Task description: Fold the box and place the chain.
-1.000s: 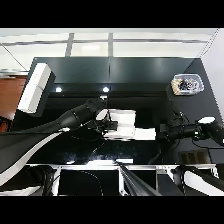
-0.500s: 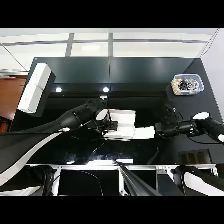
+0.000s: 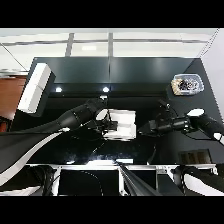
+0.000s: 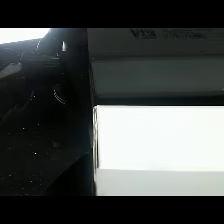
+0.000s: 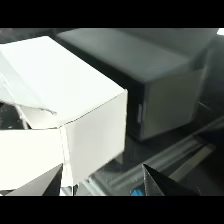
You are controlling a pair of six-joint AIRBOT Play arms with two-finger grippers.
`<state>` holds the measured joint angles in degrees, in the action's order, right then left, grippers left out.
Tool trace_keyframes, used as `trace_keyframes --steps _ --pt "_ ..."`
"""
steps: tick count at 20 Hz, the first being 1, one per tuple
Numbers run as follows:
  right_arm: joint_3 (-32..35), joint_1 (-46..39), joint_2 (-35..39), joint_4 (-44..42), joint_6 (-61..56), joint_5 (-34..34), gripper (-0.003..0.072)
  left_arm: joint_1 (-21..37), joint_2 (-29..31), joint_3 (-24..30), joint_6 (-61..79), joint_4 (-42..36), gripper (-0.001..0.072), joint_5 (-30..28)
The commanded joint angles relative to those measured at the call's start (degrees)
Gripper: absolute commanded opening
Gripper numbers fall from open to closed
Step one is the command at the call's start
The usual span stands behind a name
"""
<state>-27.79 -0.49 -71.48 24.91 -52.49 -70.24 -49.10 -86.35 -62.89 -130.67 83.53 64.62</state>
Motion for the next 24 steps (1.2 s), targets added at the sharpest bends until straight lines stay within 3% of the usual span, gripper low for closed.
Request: trace_keyframes --steps 1,5,14,20,21,23,24 --pt "-1.88 5.55 -0.02 -0.85 -2.27 5.86 0.0566 0.04 -0.04 -0.04 0.02 -0.02 0.0028 -0.04" --pt "-5.79 13.0 -0.02 -0.11 -6.12 10.08 0.0565 0.04 -0.04 -0.04 0.02 0.0 0.0028 -0.04" --pt "-11.34 22.62 -0.02 16.7 -23.47 14.86 0.0562 0.04 -0.04 -0.04 0.02 0.0 0.0028 -0.04" --pt "-17.62 31.41 -0.07 39.39 -52.22 16.81 0.0532 0.04 -0.04 -0.04 0.02 0.0 0.0028 -0.04" --pt "-18.99 33.11 -0.11 42.97 -56.33 16.02 0.042 0.04 -0.04 -0.04 0.02 0.0 0.0028 -0.04" --pt "-21.29 36.41 -0.22 47.98 -63.47 14.05 0.0414 0.04 -0.04 -0.04 0.02 0.0 0.0028 -0.04" --pt "-22.08 37.79 -0.35 49.77 -66.12 12.85 0.0356 0.04 -0.04 -0.04 0.02 0.0 0.0028 -0.04"
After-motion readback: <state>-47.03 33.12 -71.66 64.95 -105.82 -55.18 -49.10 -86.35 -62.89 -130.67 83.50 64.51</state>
